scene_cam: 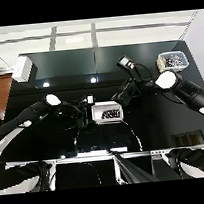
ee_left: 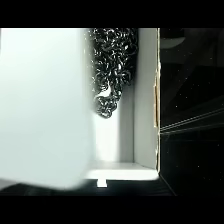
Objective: Fold the box and place the chain.
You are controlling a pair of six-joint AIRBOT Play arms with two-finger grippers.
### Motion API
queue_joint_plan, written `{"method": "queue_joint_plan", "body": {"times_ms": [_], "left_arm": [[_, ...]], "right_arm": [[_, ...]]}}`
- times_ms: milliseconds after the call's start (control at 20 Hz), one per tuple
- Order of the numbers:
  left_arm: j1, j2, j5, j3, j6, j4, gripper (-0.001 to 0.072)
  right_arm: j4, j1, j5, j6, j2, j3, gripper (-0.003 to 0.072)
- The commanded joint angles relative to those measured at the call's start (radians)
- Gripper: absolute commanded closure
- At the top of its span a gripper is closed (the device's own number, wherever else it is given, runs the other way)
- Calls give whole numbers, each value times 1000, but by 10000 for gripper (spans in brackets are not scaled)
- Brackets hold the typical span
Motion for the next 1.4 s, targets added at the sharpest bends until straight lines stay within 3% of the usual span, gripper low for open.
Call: {"method": "queue_joint_plan", "body": {"times_ms": [0,350,950,1200,1350], "left_arm": [[0,0,3,1,-5,0,320],[0,0,2,0,-5,-1,320],[0,0,2,0,-5,-1,320],[0,0,2,0,-5,-1,320],[0,-1,2,0,-5,-1,320]], "right_arm": [[-52,4,142,-181,-8,16,-18],[-54,31,212,-381,-18,16,-18],[-37,79,261,-393,-75,16,14],[-121,87,167,-362,-75,16,13],[-85,87,105,-329,-75,16,13]]}}
